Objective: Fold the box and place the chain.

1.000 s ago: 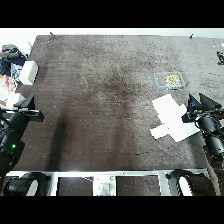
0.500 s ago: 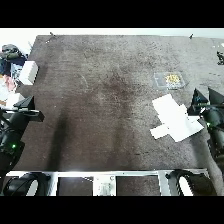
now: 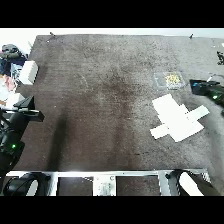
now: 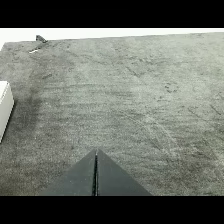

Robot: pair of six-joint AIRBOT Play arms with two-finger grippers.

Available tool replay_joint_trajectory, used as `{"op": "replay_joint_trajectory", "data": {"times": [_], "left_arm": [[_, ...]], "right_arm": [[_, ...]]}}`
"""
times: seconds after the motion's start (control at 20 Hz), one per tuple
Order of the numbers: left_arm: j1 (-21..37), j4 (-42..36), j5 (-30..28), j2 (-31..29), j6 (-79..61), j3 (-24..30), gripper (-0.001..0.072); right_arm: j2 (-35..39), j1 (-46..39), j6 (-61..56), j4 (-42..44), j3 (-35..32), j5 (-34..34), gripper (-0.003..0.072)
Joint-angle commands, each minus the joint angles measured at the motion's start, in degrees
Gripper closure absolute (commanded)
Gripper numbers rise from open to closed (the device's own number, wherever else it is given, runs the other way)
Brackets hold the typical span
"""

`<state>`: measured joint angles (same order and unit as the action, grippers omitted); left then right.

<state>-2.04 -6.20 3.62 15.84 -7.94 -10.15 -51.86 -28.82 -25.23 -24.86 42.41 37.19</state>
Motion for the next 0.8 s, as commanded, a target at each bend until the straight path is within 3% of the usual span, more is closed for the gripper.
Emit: {"op": "replay_joint_trajectory", "data": {"times": [0.0, 0.15, 0.45, 0.55, 0.75], "left_arm": [[0.02, 0.00, -0.02, -0.04, 0.00, 0.02, 0.0697], [0.02, 0.00, -0.02, -0.04, 0.00, 0.02, 0.0698], [0.02, 0.00, -0.02, -0.04, 0.00, 0.02, 0.0697], [0.02, 0.00, -0.02, -0.04, 0.00, 0.02, 0.0697], [0.02, 0.00, -0.02, -0.04, 0.00, 0.02, 0.0697]], "right_arm": [[-11.26, -11.74, -8.81, -10.99, 13.05, 17.49, 0.0216], [-20.20, -16.39, -12.63, -20.81, 25.73, 26.58, 0.0227], [-41.97, -17.11, -13.99, -36.44, 51.39, 47.71, 0.0227], [-48.52, -17.11, -13.70, -38.56, 58.14, 50.56, 0.0227], [-57.44, -17.09, -11.96, -38.62, 64.74, 53.51, 0.0226]]}}
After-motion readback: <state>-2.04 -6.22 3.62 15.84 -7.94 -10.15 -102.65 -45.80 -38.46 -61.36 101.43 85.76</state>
